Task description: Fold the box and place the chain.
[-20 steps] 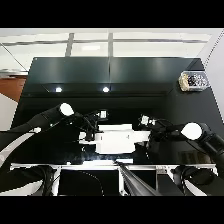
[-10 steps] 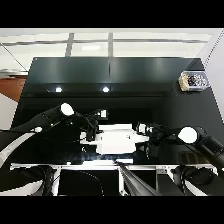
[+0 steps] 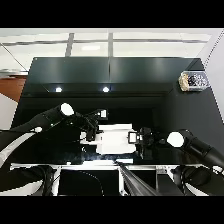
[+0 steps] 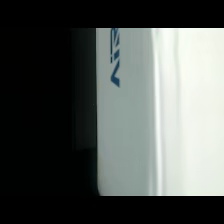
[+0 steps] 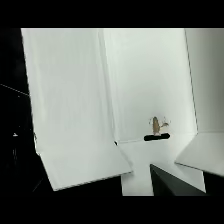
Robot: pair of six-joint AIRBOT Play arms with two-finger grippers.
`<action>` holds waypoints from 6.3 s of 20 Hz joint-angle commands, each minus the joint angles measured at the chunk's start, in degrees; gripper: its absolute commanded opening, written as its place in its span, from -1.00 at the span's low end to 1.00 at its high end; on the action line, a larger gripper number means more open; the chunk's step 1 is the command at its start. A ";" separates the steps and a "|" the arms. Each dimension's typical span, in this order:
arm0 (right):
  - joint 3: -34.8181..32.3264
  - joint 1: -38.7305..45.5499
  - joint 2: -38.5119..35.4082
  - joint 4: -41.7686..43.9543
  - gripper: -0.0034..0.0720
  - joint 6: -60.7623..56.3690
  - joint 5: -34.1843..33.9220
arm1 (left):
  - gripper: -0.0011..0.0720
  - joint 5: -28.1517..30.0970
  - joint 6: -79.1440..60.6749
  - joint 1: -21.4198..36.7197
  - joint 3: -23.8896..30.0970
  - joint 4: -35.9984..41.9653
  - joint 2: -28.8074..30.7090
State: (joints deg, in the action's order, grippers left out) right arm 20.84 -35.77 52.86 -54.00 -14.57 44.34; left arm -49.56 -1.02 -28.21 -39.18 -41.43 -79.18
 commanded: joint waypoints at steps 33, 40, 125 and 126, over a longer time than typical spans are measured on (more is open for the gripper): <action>9.73 5.66 4.55 4.33 0.97 -3.63 -1.07 | -0.90 -0.22 0.00 0.04 -0.04 0.11 -0.04; 9.75 7.89 2.82 4.50 0.98 -2.56 1.14 | -0.90 -0.20 0.00 0.04 -0.04 0.11 -0.04; 4.87 4.55 13.22 17.53 0.14 23.98 -3.45 | -0.90 -22.53 42.29 1.46 6.54 2.19 21.90; 4.87 4.52 13.22 17.53 0.14 23.96 -3.45 | -0.90 -15.91 41.11 -0.81 8.15 6.23 22.64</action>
State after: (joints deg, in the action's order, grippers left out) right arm 25.69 -31.22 66.13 -36.49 9.45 40.86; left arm -73.43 40.18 -24.58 -34.72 -47.68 -58.08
